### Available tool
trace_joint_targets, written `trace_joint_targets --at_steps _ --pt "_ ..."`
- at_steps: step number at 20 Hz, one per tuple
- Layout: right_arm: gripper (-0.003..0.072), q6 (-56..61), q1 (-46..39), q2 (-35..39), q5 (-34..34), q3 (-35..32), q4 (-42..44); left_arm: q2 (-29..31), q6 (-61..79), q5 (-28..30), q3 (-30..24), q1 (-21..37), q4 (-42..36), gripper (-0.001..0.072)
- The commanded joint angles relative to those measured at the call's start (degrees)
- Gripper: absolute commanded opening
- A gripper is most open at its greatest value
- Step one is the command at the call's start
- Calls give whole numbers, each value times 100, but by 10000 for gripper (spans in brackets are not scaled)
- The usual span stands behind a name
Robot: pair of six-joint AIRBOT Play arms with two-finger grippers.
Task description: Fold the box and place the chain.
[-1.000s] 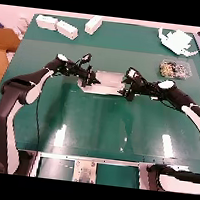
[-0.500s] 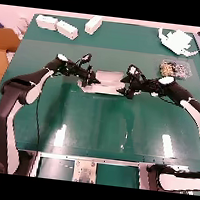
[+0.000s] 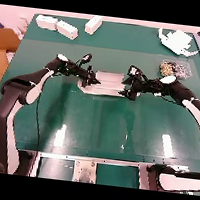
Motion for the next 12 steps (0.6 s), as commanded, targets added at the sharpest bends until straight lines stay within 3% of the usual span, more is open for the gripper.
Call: trace_joint_targets --at_steps 1,12 --pt "607 129 -2 55 22 4 -127 0 0 7 0 2 -2 21" --pt "607 343 -133 70 181 9 -55 0 0 7 0 2 -4 21"
